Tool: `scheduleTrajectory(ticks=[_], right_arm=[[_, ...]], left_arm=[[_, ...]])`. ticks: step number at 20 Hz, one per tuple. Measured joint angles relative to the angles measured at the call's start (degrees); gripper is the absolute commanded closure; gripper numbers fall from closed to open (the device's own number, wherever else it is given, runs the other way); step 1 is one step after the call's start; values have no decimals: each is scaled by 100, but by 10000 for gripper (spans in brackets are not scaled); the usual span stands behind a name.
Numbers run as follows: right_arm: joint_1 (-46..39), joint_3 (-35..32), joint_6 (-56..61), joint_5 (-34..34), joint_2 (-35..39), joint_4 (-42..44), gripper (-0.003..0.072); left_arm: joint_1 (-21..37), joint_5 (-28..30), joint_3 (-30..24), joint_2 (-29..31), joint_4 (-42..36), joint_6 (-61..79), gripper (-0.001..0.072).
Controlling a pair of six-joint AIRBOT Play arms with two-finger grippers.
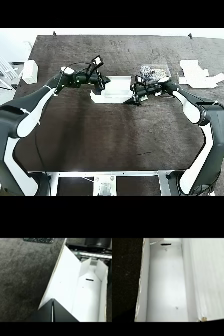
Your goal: Fold the box and place the chain.
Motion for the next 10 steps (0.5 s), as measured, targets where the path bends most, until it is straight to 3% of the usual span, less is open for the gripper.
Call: scheduleTrajectory(ticks=[10], right_arm=[[0,0,0,0,0,-2,189]], left_arm=[[-2,2,144,-634,-83,-313,693]])
